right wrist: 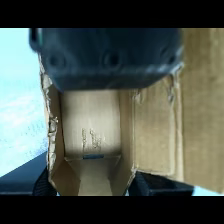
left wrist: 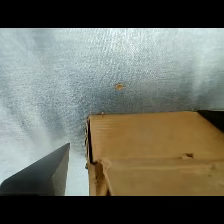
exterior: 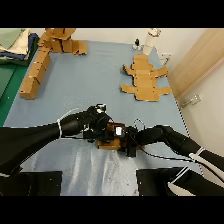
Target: Fold the box.
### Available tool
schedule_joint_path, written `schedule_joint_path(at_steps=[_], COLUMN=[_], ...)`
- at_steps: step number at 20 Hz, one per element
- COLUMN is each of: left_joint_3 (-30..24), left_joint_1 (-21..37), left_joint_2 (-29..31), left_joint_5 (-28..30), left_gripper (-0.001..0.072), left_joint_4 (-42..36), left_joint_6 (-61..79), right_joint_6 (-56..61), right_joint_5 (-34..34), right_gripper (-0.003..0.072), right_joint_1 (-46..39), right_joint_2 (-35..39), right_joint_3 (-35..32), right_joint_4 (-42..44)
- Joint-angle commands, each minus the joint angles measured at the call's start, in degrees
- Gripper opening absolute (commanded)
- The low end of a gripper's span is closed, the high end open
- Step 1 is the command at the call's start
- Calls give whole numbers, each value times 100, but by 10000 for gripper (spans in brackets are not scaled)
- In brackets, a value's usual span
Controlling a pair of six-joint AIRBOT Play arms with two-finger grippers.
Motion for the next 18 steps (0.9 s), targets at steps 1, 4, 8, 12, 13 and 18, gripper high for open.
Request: schedule_joint_path(at_steps=[1,4,8,12,13,18], left_joint_3=[44,44,66,66,66,227], left_joint_1=[-4,7,-4,-4,-4,20], left_joint_2=[-138,-136,-136,-136,-136,-116], left_joint_5=[-63,-57,0,-2,0,-177], left_gripper=[499,223,12,12,13,583], left_joint_4=[26,26,-7,-138,-205,-251], left_joint_6=[-26,-31,-28,-26,-24,-22], right_joint_6=[0,0,0,0,0,0], right_joint_5=[2,0,0,0,0,0], right_gripper=[513,513,512,513,513,513], right_joint_1=[-2,-2,-2,-2,-2,-2], right_joint_2=[4,4,4,4,4,4], right_joint_3=[4,4,4,4,4,4], right_joint_4=[0,0,0,0,0,0])
